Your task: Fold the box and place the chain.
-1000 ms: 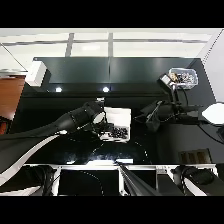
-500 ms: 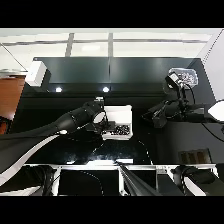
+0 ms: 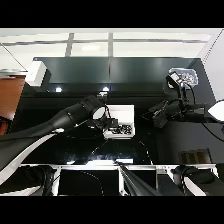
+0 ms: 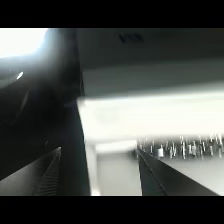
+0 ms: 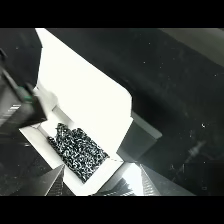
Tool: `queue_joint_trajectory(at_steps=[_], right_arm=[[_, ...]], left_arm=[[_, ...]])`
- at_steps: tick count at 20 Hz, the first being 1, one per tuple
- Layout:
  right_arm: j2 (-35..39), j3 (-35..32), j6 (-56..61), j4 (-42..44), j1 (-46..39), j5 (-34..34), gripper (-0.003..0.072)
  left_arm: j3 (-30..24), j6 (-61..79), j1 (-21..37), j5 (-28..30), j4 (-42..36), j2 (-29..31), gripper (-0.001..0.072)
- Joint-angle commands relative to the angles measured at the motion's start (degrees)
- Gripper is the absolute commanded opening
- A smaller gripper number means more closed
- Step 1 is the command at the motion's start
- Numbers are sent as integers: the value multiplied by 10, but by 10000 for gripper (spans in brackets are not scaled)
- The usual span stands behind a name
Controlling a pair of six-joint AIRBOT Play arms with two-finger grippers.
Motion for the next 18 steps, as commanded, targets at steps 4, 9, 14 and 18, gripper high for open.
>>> queue_joint_trajectory(at_steps=[4,9,14,18], right_arm=[[0,0,17,-11,-1,0,569],[0,0,39,-21,-1,0,569],[0,0,53,-21,-1,-2,569],[0,0,59,-21,-1,-2,569]], left_arm=[[-10,285,62,-135,14,115,541],[-172,607,268,-14,-301,283,541],[-387,1055,472,15,-661,322,716],[-416,1340,451,52,-614,277,713]])
